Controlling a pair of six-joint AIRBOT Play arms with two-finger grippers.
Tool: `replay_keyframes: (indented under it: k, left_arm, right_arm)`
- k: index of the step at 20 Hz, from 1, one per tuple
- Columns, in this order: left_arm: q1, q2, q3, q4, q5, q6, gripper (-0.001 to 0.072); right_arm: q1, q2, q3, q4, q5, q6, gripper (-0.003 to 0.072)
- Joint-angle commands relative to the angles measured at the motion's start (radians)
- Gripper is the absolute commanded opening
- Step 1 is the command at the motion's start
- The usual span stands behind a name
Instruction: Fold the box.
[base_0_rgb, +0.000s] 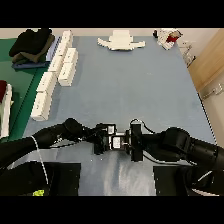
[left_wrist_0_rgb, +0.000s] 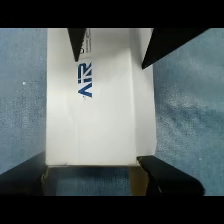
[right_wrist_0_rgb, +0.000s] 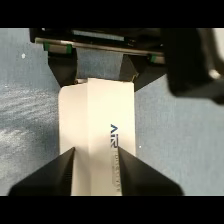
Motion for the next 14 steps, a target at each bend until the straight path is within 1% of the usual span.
replay_keyframes:
  k: [1,6,10,14]
  left_arm:
    - [0.0,0.0,0.001,0.001,-0.002,0.002,0.0526]
    - [0.0,0.0,0.001,0.001,-0.002,0.002,0.0526]
    - [0.0,0.0,0.001,0.001,-0.002,0.002,0.0526]
    - [0.0,0.0,0.001,0.001,-0.002,0.002,0.0526]
  right_arm:
    - [0.001,-0.01,0.0,-0.008,0.008,-0.018,0.0336]
    - [0.001,-0.003,0.0,-0.007,0.008,-0.018,0.0334]
    - [0.001,0.033,0.0,-0.008,0.013,-0.018,0.0336]
    - [0.0,0.047,0.0,-0.078,0.043,-0.018,0.0337]
